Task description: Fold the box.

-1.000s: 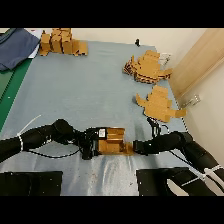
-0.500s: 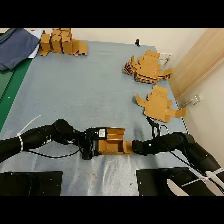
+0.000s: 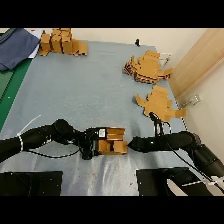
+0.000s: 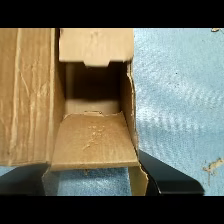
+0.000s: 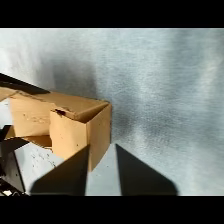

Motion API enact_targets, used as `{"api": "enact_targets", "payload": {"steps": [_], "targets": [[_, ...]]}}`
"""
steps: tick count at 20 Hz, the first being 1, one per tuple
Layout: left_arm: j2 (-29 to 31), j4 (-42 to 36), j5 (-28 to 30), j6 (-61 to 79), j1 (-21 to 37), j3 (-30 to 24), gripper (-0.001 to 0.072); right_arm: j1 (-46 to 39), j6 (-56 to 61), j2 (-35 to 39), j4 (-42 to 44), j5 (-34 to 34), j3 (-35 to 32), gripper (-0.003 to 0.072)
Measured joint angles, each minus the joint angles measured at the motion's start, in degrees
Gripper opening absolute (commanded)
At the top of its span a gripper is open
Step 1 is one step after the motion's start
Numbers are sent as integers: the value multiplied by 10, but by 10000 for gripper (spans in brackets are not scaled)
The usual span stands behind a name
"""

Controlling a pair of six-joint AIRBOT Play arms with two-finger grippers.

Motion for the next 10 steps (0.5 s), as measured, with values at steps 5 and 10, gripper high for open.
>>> {"api": "enact_targets", "payload": {"steps": [5,10], "targets": [[0,0,0,0,0,0,426,18,-9,-22,26,5,2,468],[0,0,0,0,0,0,426,79,-3,-66,16,45,15,461]]}}
